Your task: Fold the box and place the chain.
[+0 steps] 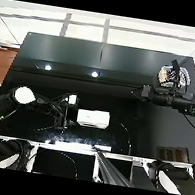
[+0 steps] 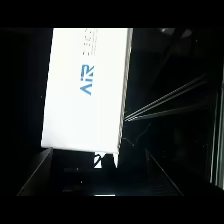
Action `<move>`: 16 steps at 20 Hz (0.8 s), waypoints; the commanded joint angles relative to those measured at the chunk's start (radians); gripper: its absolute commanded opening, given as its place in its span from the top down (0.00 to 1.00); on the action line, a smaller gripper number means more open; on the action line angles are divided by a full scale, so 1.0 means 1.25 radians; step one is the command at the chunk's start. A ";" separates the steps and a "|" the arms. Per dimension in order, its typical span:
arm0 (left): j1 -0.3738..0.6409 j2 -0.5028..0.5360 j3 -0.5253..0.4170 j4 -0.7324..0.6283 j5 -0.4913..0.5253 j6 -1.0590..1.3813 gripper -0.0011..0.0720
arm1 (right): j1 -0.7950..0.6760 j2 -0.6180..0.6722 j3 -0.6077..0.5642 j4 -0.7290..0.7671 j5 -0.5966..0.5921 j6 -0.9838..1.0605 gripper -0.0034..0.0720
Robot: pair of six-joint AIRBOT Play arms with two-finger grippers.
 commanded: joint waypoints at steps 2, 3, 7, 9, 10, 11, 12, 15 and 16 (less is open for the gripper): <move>-0.050 -0.020 0.051 0.013 0.014 -0.086 0.01 | -0.002 0.002 0.000 -0.003 -0.012 -0.009 0.90; -0.060 -0.038 0.061 0.013 0.025 -0.089 0.01 | -0.002 0.002 0.000 -0.003 -0.013 -0.009 0.90; -0.114 -0.117 0.103 0.012 0.066 -0.089 0.01 | -0.002 0.002 0.000 -0.004 -0.019 -0.009 0.90; -0.141 -0.147 0.119 0.012 0.101 -0.090 0.01 | -0.002 0.002 0.000 -0.004 -0.019 -0.009 0.90; -0.152 -0.162 0.128 0.011 0.104 -0.091 0.01 | -0.002 0.002 0.000 -0.004 -0.019 -0.009 0.90; -0.158 -0.175 0.133 0.011 0.101 -0.095 0.01 | -0.002 0.002 0.000 -0.004 -0.019 -0.009 0.90; -0.165 -0.186 0.135 0.008 0.101 -0.097 0.01 | -0.002 0.002 0.000 -0.004 -0.019 -0.009 0.90; -0.179 -0.195 0.135 0.008 0.114 -0.096 0.01 | -0.002 0.002 0.000 -0.010 -0.021 -0.009 0.90; -0.183 -0.195 0.135 0.008 0.121 -0.097 0.01 | -0.002 0.002 0.000 -0.013 -0.022 -0.009 0.90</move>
